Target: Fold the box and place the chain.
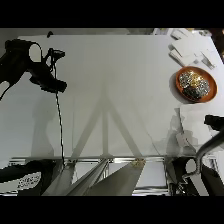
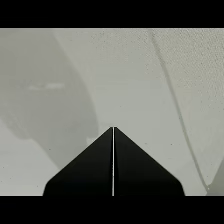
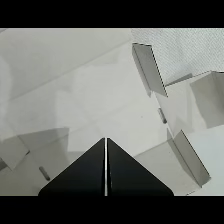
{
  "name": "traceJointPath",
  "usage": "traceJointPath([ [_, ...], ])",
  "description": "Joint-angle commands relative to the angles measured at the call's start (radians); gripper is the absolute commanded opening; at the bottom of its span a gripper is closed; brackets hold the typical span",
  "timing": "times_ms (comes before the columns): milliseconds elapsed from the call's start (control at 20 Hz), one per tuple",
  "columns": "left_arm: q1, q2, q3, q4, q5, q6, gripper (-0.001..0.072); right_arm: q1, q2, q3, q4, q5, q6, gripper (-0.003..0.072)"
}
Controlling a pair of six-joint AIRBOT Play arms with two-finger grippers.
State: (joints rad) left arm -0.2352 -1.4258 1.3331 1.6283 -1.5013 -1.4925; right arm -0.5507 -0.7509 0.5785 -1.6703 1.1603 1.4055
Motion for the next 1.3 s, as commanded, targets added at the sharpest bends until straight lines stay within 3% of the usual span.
traceJointPath([
  [0,0.001,0.001,0.000,0.000,0.000,0.000,0.0011,0.000,0.000,0.000,0.000,0.000,0.000,0.0019],
  [650,0.001,0.001,0.000,0.000,0.000,0.000,0.0011,0.000,0.000,0.000,0.001,-0.002,0.000,0.0019],
  [950,0.001,0.001,0.000,0.000,0.000,0.000,0.0011,0.001,0.000,0.000,0.001,-0.182,0.002,0.0019],
  [1150,0.001,0.001,0.000,0.000,0.000,0.000,0.0011,0.055,0.001,0.000,0.183,-0.200,0.059,0.0019],
  [1250,0.000,0.001,0.000,0.000,0.000,0.000,0.0011,0.071,0.000,0.000,0.174,-0.239,0.032,0.0019],
])
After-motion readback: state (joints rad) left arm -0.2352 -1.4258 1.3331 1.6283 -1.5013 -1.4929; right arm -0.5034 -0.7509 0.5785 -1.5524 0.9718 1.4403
